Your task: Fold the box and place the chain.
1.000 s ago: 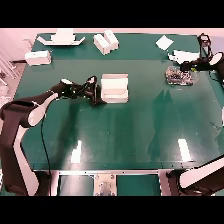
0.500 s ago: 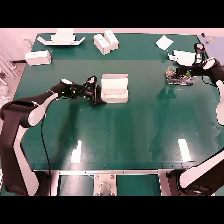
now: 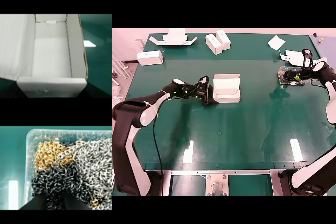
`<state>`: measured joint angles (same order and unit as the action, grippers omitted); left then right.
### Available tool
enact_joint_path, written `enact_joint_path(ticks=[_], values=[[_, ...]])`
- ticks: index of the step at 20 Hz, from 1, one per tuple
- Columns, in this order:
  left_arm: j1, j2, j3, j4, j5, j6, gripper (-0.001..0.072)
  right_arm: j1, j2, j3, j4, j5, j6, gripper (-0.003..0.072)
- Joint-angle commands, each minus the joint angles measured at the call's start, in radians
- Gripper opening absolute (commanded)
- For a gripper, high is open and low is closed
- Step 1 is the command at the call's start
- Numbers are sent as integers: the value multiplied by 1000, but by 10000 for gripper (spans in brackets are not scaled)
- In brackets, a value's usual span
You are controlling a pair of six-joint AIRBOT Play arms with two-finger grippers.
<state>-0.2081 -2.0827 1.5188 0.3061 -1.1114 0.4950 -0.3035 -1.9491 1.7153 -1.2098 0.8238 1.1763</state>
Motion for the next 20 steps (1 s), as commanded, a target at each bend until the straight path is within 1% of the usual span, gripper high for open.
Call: enact_joint_path(ticks=[1,2,5,9,13,17,20], values=[[0,1,1,0,0,0,526,2,-11,0,-5,19,5,38],[0,1,1,0,0,0,526,2,-11,0,-5,3,5,22],[0,1,1,0,0,0,526,3,-9,23,-4,-3,5,19],[0,1,1,0,1,0,526,8,19,83,-2,39,20,18],[0,1,1,0,0,0,526,24,109,102,-6,58,20,17],[0,1,1,0,0,0,526,51,231,102,-14,119,19,17],[0,1,1,0,0,0,526,82,330,102,-32,137,16,17]])
